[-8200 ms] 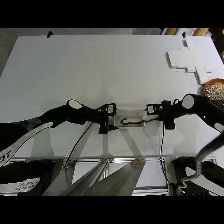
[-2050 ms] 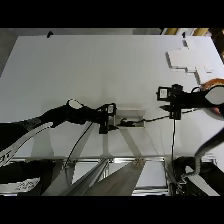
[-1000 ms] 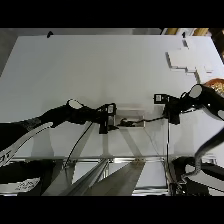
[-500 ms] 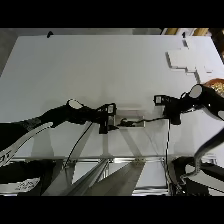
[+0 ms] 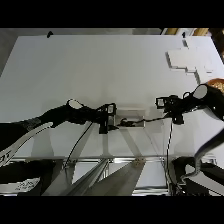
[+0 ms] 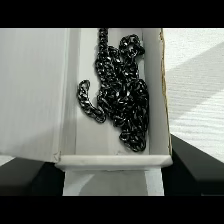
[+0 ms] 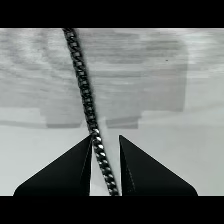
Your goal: Fold the box and place the chain.
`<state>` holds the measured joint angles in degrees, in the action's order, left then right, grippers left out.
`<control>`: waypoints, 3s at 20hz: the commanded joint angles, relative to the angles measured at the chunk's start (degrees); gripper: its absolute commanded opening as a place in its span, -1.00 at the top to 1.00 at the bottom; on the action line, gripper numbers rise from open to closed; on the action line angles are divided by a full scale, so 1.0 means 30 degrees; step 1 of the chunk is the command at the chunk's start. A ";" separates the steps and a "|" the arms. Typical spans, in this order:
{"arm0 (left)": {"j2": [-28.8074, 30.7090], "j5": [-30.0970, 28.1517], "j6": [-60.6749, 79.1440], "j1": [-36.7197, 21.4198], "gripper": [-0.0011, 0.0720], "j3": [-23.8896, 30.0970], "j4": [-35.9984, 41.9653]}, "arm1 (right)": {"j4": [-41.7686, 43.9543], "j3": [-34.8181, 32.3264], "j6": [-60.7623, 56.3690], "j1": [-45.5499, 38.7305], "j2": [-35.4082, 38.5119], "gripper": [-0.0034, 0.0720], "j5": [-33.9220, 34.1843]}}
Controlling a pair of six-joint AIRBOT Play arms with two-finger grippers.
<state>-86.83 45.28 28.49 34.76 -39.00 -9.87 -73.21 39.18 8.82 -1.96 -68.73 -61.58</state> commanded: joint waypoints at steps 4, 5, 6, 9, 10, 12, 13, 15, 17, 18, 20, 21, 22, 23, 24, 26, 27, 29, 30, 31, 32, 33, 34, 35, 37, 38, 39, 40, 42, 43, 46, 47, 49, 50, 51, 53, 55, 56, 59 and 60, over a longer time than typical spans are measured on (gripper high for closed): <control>0.0007 -0.0007 0.0000 -0.0007 0.67 -0.0015 -0.0007 | -0.0007 -0.1049 0.0233 -0.0007 -0.0342 0.45 0.1428; 0.0000 -0.0007 0.0000 -0.0007 0.67 -0.0015 0.0000 | -0.0007 -0.1049 0.0226 -0.0007 -0.0459 0.45 0.1435; 0.0000 0.0000 0.0000 -0.0007 0.67 -0.0015 -0.0007 | -0.0007 -0.1049 0.0219 -0.0007 -0.0627 0.45 0.1428; 0.0007 -0.0007 0.0000 -0.0007 0.67 -0.0015 0.0000 | 0.0051 -0.1049 0.0153 -0.0007 -0.1107 0.70 0.1311; 0.0007 -0.0007 0.0000 -0.0007 0.67 -0.0015 -0.0007 | 0.0051 -0.1049 0.0146 -0.0007 -0.1035 0.86 0.1180; 0.0007 0.0000 0.0000 -0.0015 0.67 -0.0015 -0.0007 | 0.0036 -0.1049 0.0022 -0.0007 -0.0328 0.86 0.0721; 0.0007 0.0000 0.0000 -0.0007 0.67 -0.0015 -0.0007 | 0.0044 -0.1049 0.0022 -0.0007 0.0284 0.86 0.0656; 0.0007 0.0000 0.0000 -0.0007 0.67 -0.0015 -0.0007 | 0.0568 -0.1049 0.0036 0.0000 0.1938 0.86 0.0554; 0.0007 -0.0007 0.0000 -0.0007 0.67 -0.0015 -0.0007 | 0.2849 -0.1049 0.0051 0.0000 0.3796 0.86 0.0153; 0.0000 0.0000 0.0000 -0.0015 0.67 -0.0015 0.0000 | 0.4626 -0.1049 0.0051 0.0000 0.4663 0.86 -0.0219; 0.0000 0.0000 0.0000 -0.0007 0.67 -0.0015 -0.0007 | 0.8233 -0.1049 0.0044 0.0313 0.6003 0.86 -0.0583; 0.0000 0.0007 0.0000 -0.0007 0.67 -0.0015 0.0007 | 0.9457 -0.1049 0.0044 0.0772 0.6477 0.86 -0.0889; 0.0007 0.0000 0.0000 -0.0007 0.67 -0.0015 -0.0007 | 1.0207 -0.1049 0.0044 0.1523 0.6885 0.86 -0.1253; 0.0000 0.0000 0.0000 -0.0015 0.67 -0.0015 0.0007 | 1.0666 -0.1049 0.0044 0.2433 0.7140 0.86 -0.1326; 0.0007 0.0000 0.0000 -0.0007 0.67 -0.0015 -0.0007 | 1.1045 -0.1049 0.0051 0.3563 0.7308 0.86 -0.1115; 0.0000 -0.0007 0.0000 -0.0007 0.67 -0.0015 0.0000 | 1.1548 -0.1049 0.0036 0.5901 0.7308 0.86 0.0248; 0.0000 0.0000 0.0000 -0.0007 0.67 -0.0015 0.0000 | 1.1489 -0.1049 0.0029 0.7060 0.7286 0.86 0.1311; 0.0000 0.0000 0.0000 -0.0007 0.67 -0.0015 0.0000 | 1.1482 -0.1049 0.0022 0.8808 0.7162 0.86 0.2841; 0.0007 0.0000 0.0000 -0.0015 0.67 -0.0015 0.0000 | 1.1475 -0.1049 0.0022 0.9508 0.6987 0.86 0.3330; 0.0000 0.0000 0.0000 -0.0007 0.67 -0.0015 0.0000 | 1.1468 -0.1049 0.0022 0.9989 0.6732 0.86 0.3563; 0.0000 0.0000 0.0000 -0.0007 0.67 -0.0015 0.0000 | 1.1453 -0.1049 0.0022 1.0244 0.6448 0.86 0.3672; 0.0007 0.0000 0.0000 -0.0007 0.67 -0.0015 0.0000 | 1.1417 -0.1049 0.0015 1.0360 0.6120 0.86 0.3781; 0.0007 0.0000 0.0000 -0.0007 0.67 -0.0015 0.0000 | 1.1402 -0.1049 0.0015 1.0375 0.5785 0.86 0.3847; 0.0000 0.0000 0.0000 -0.0007 0.67 -0.0015 0.0000 | 1.1300 -0.1049 0.0015 1.0367 0.5450 0.85 0.3876; 0.0000 0.0000 0.0000 -0.0007 0.67 -0.0015 0.0000 | 1.0863 -0.1049 0.0007 1.0367 0.5042 0.85 0.3854; 0.0000 0.0000 0.0000 -0.0007 0.67 -0.0015 0.0000 | 1.0724 -0.1049 0.0007 1.0367 0.5034 0.80 0.3905; 0.0000 0.0000 0.0000 -0.0007 0.67 -0.0015 0.0000 | 1.0688 -0.1049 0.0000 1.0367 0.5122 0.48 0.4124; 0.0000 0.0000 0.0000 -0.0015 0.67 -0.0015 0.0000 | 1.0688 -0.1042 -0.0270 1.0367 0.5311 0.28 0.4554; 0.0007 0.0000 0.0000 -0.0007 0.67 -0.0015 -0.0007 | 1.0477 -0.1042 -0.0481 1.0273 0.6171 0.27 0.5450; 0.0007 0.0000 0.0000 -0.0015 0.67 -0.0015 0.0000 | 1.0295 -0.1042 -0.0481 0.9916 0.6717 0.27 0.5566; 0.0000 0.0000 0.0000 -0.0015 0.67 -0.0015 -0.0007 | 0.8437 -0.1042 -0.0488 0.7424 0.7868 0.27 0.4597; 0.0000 0.0000 0.0000 -0.0007 0.67 -0.0015 0.0000 | 0.7395 -0.1042 -0.0488 0.6251 0.7970 0.27 0.3752; 0.0000 0.0000 0.0000 -0.0015 0.67 -0.0015 0.0000 | 0.5100 -0.1049 -0.0495 0.3883 0.7854 0.29 0.1749; 0.0000 0.0000 0.0000 -0.0007 0.67 -0.0015 -0.0007 | 0.4131 -0.1064 -0.0488 0.2703 0.7584 0.32 0.1188; 0.0000 0.0000 0.0000 -0.0007 0.67 -0.0015 0.0000 | 0.3657 -0.1086 -0.0488 0.1647 0.7213 0.32 0.1042; 0.0000 0.0000 0.0000 -0.0015 0.67 -0.0015 0.0000 | 0.3541 -0.1166 -0.0488 -0.0036 0.6113 0.32 0.1100; 0.0007 0.0000 0.0000 -0.0007 0.67 -0.0015 -0.0007 | 0.3366 -0.1370 -0.0488 -0.0561 0.4830 0.31 0.1078; 0.0000 0.0000 0.0000 -0.0007 0.67 -0.0015 0.0000 | 0.3242 -0.1443 -0.0488 -0.0561 0.4182 0.31 0.1013; 0.0000 0.0000 0.0000 -0.0007 0.67 -0.0015 0.0000 | 0.2834 -0.1479 -0.0488 -0.0561 0.2455 0.32 0.0882; 0.0000 0.0000 0.0000 -0.0007 0.67 -0.0015 -0.0007 | 0.2499 -0.1479 -0.0488 -0.0561 0.1953 0.32 0.0882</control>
<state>-86.83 45.30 28.49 34.76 -39.00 -9.85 -63.16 34.92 7.35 -2.63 -58.46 -58.17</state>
